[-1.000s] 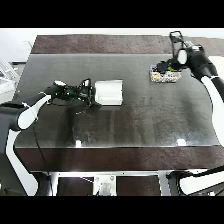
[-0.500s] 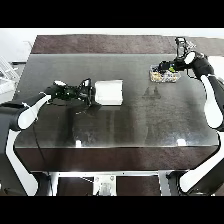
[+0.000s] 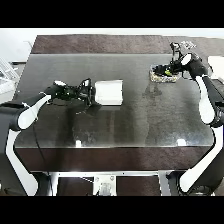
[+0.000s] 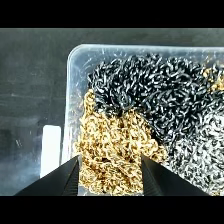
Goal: Fold the box and place the chain.
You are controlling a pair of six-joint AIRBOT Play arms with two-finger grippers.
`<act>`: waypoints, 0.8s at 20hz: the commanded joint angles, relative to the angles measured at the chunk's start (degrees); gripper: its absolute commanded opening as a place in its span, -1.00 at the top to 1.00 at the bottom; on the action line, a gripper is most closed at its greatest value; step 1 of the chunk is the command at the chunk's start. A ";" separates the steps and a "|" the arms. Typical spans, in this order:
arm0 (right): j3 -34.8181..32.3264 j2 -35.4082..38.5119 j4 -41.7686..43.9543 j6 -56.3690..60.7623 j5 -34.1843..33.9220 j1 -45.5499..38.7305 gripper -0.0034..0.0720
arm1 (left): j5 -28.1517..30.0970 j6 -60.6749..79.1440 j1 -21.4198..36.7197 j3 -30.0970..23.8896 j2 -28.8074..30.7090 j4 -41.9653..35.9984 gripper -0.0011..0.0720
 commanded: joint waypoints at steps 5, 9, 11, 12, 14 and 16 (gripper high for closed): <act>0.15 -1.16 0.37 -0.13 2.60 0.02 0.01 | 0.15 0.02 0.02 0.04 0.02 0.02 -0.37; 0.20 -1.14 -0.04 -0.11 2.40 0.02 0.62 | 0.11 0.02 0.02 0.04 0.02 0.00 -0.37; 0.70 -1.14 -0.04 -0.09 2.40 0.02 0.87 | 0.11 0.02 0.02 0.04 0.02 0.02 -0.37; 1.51 -1.11 -0.02 -0.09 2.43 0.09 0.87 | 0.11 0.02 0.02 0.04 0.02 0.02 -0.37; 3.19 -0.37 -0.02 -0.07 2.51 0.15 0.87 | 0.13 0.02 0.02 0.04 0.02 0.02 -0.37; 4.90 1.49 -0.09 -0.09 3.10 0.42 0.87 | 0.13 0.02 0.02 0.04 0.02 0.00 -0.37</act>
